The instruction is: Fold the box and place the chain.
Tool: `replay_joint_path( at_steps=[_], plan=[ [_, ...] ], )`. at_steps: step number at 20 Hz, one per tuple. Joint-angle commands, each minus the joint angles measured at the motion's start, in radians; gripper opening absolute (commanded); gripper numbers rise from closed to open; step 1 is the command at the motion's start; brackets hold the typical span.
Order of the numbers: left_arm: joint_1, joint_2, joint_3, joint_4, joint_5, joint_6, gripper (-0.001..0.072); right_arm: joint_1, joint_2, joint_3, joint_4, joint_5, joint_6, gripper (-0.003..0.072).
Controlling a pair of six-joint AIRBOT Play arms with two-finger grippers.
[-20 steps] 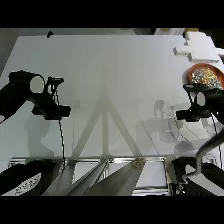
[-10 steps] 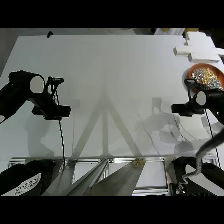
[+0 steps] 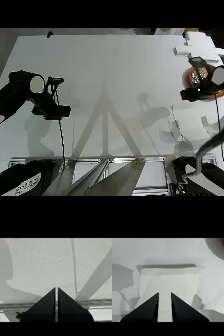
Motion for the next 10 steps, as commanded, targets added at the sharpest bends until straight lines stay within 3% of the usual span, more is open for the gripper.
replay_joint_path(
  at_steps=[1, 2, 6, 10],
  plan=[
    [0.001, 0.000, 0.000, 0.000, 0.000, 0.000, 0.0035, -0.120, -0.010, 0.022, -0.153, 0.083, 0.001, 0.0358],
    [0.001, 0.000, 0.000, 0.000, 0.000, 0.000, 0.0035, -0.202, -0.024, 0.012, -0.143, 0.057, 0.045, 0.0479],
    [0.001, 0.000, 0.000, 0.000, 0.000, 0.000, 0.0035, -0.497, -0.143, 0.011, -0.121, 0.100, 0.005, 0.0480],
    [0.001, 0.000, 0.000, 0.000, 0.000, 0.000, 0.0035, -0.609, -0.173, 0.011, -0.030, 0.008, -0.112, 0.0480]
  ],
)
